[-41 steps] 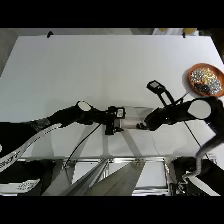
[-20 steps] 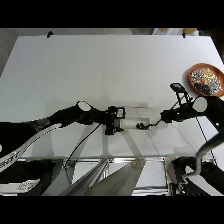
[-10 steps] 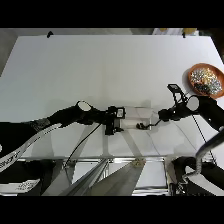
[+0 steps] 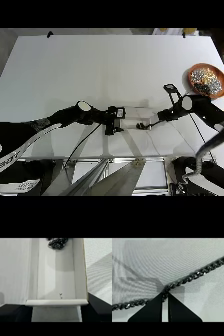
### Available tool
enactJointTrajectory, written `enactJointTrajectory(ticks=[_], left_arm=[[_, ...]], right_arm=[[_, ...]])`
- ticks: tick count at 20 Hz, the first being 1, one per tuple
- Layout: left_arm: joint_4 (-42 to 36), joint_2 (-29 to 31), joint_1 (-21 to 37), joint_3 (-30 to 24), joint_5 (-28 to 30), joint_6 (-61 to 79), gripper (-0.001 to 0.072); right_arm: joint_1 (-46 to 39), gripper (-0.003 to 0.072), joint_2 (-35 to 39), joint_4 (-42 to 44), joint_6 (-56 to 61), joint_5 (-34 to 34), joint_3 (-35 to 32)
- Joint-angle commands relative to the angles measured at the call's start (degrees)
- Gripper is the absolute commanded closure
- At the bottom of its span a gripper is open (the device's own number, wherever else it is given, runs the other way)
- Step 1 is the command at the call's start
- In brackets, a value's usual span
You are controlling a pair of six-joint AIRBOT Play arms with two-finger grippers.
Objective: Fold the box and place the chain.
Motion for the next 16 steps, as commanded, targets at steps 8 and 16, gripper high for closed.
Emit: enactJointTrajectory(ticks=[8, 16], left_arm=[[0.02, -0.02, 0.04, 0.04, 0.02, 0.02, 0.0477], [0.02, -0.02, 0.02, 0.04, -1.22, 0.04, 0.0477]], right_arm=[[0.76, 0.0669, 22.53, 0.92, -0.42, 14.69, 2.71], [0.76, 0.0669, 29.97, 23.65, -11.13, 18.29, 2.78]])
